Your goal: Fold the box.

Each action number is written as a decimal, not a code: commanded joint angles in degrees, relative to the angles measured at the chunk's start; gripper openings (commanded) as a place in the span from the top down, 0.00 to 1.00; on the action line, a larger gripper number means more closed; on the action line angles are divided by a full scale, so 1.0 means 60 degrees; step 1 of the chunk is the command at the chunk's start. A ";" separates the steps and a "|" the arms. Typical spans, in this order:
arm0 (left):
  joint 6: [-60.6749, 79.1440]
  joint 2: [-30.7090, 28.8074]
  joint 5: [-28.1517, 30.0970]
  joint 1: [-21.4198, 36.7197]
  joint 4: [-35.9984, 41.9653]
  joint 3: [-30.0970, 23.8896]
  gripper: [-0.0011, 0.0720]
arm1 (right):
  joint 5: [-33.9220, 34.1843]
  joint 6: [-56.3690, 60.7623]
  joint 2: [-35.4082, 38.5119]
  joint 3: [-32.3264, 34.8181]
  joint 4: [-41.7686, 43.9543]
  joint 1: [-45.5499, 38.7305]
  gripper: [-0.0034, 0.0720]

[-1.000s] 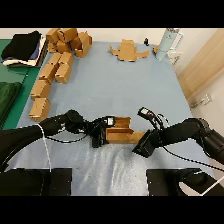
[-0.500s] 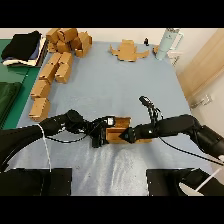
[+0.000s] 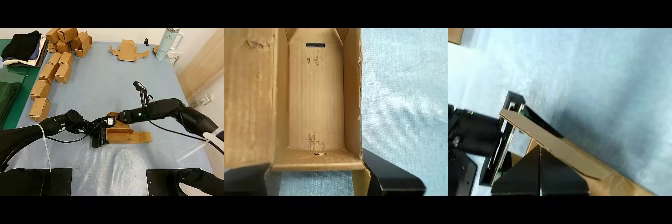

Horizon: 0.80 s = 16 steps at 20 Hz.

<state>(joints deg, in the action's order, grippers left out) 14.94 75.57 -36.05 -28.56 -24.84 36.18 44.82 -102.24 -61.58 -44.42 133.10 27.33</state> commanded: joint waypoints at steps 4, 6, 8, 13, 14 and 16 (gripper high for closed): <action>0.0000 0.0007 0.0004 -0.0007 -0.0004 0.0011 0.33 | -0.0186 -0.0386 -0.1585 -0.0809 -0.0291 -0.0390 0.95; 0.0000 0.0007 0.0004 -0.0007 -0.0004 0.0011 0.34 | -0.0102 -0.0546 -0.2004 -0.0816 -0.0299 -0.0441 0.95; 0.0000 0.0007 0.0004 -0.0007 -0.0004 0.0011 0.33 | 0.0302 -0.0546 -0.2288 -0.0816 -0.0288 -0.0401 0.95; 0.0004 0.0007 0.0007 -0.0007 -0.0004 0.0011 0.34 | 0.0390 -0.0903 -0.2437 -0.0350 -0.0284 -0.0164 0.95; 0.0004 0.0007 0.0004 -0.0007 -0.0004 0.0011 0.33 | 0.0368 -0.0911 -0.2437 -0.0182 -0.0284 -0.0120 0.95; 0.0004 0.0007 0.0004 -0.0007 -0.0004 0.0011 0.34 | 0.0240 -0.1016 -0.2437 0.0124 -0.0284 -0.0069 0.95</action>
